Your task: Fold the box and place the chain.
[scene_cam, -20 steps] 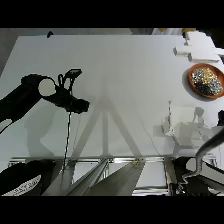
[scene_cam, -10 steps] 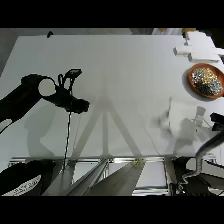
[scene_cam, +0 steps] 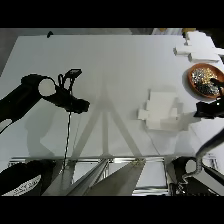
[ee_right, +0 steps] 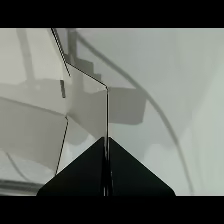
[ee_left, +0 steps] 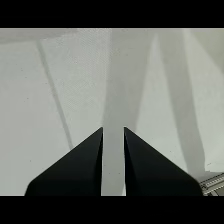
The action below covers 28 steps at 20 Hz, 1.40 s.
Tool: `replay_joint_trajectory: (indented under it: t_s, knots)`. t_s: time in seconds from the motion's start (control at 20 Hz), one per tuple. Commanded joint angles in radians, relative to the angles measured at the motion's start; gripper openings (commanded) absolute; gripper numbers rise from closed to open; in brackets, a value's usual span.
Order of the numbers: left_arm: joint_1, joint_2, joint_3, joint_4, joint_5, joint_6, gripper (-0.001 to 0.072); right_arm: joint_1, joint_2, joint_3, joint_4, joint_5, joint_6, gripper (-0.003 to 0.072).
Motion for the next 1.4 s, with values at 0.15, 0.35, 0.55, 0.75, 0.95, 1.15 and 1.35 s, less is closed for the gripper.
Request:
replay_joint_trajectory:
  t_s: [0.15, 0.35, 0.55, 0.75, 0.95, 1.15, 1.35]
  knots:
    - [0.000, 0.000, 0.000, -0.001, 0.021, 0.000, 0.0136, 0.343, 0.325, -0.238, 0.261, -0.259, -0.032, 0.0017]
    - [0.000, 0.000, 0.000, -0.007, 0.109, 0.000, 0.0136, 0.486, 0.369, -0.287, 0.268, -0.307, -0.026, 0.0018]
    - [0.000, -0.008, 0.000, -0.025, 0.136, 0.168, 0.0341, 0.516, 0.369, -0.287, 0.267, -0.327, -0.025, 0.0018]
    - [0.076, -0.101, 0.000, -0.514, 0.134, 0.768, 0.0534, 0.516, 0.369, -0.287, 0.262, -0.322, -0.026, 0.0018]
    - [0.211, -0.305, 0.000, -1.052, -0.098, 1.254, 0.0536, 0.516, 0.369, -0.287, 0.262, -0.319, -0.026, 0.0018]
    - [0.212, -0.470, 0.018, -1.051, -0.105, 1.325, 0.0540, 0.516, 0.369, -0.287, 0.261, -0.316, -0.026, 0.0018]
    - [0.170, -0.576, 0.109, -1.049, -0.103, 1.326, 0.0583, 0.516, 0.369, -0.287, 0.261, -0.307, -0.026, 0.0018]
